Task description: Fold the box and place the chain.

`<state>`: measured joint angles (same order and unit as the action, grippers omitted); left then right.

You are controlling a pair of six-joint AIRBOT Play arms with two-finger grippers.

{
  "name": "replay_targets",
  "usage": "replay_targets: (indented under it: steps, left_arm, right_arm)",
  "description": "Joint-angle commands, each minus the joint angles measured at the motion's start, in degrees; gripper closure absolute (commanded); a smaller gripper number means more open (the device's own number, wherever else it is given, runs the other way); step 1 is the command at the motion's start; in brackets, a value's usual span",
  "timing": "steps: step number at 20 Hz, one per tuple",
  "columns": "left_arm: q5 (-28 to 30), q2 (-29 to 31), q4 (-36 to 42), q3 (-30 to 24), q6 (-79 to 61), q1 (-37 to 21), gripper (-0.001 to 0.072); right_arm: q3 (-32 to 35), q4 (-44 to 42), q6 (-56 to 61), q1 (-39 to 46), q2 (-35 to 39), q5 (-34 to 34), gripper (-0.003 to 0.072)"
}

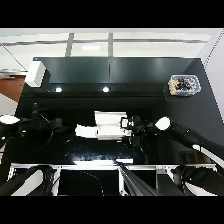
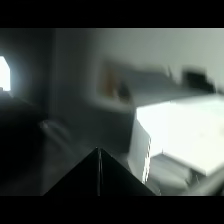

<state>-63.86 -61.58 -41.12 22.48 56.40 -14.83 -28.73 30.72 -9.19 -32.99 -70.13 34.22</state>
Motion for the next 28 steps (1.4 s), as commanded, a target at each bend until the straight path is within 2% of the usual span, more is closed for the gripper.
replay_targets:
  steps: [1, 5, 11, 13, 14, 15, 16, 17, 19, 21, 25, 28]
  left_arm:
    - [-3.2, -10.0, 2.0, -0.3, -1.6, 4.3, 0.068]
    - [-2.9, -16.7, 13.6, 0.7, -10.1, 6.4, 0.0681]
    - [-0.4, -17.2, 12.6, 2.9, -9.7, 12.8, 0.068]
    - [-1.4, -17.1, 11.3, 4.7, -9.7, 14.5, 0.0676]
    - [-2.3, -17.1, 9.9, 6.2, -9.7, 14.6, 0.0608]
    - [-3.8, -17.1, 8.3, 7.8, -9.4, 14.6, 0.0397]
    - [-5.6, -17.1, 5.9, 9.9, -8.2, 14.6, 0.011]
    - [-7.3, -17.1, 3.6, 12.0, -4.9, 14.6, -0.0001]
    - [-11.0, -17.1, 2.5, 15.0, -3.4, 15.0, -0.0001]
    - [-12.1, -16.9, 2.6, 16.6, -2.2, 17.2, 0.0]
    - [-8.7, -14.8, 2.3, 17.5, 2.1, 22.4, 0.0]
    - [-6.5, -11.3, 2.4, 17.5, 4.2, 23.1, 0.0]
  right_arm:
    - [0.0, 0.0, 0.0, 0.0, 0.0, 0.0, 0.0211]
    - [0.0, 0.0, 0.0, 0.0, 0.0, 0.0, 0.0211]
    - [0.0, 0.0, 0.0, 0.0, 0.0, 0.0, 0.0211]
    - [0.0, 0.0, 0.0, 0.0, 0.0, 0.0, 0.0211]
    - [0.0, 0.0, 0.0, 0.0, 0.0, 0.0, 0.0211]
    - [0.0, 0.0, 0.0, 0.0, 0.0, 0.0, 0.0211]
    - [0.0, 0.0, 0.0, 0.0, 0.0, 0.0, 0.021]
    - [0.0, 0.0, 0.0, 0.0, 0.0, 0.0, 0.0211]
    - [0.0, 0.0, 0.0, 0.0, 0.0, 0.0, 0.0211]
    - [0.0, 0.0, 0.0, 0.0, 0.0, 0.0, 0.0211]
    - [0.0, 0.0, 0.0, 0.0, 0.0, 0.0, 0.0211]
    - [0.0, 0.0, 0.0, 0.0, 0.0, 0.0, 0.0211]
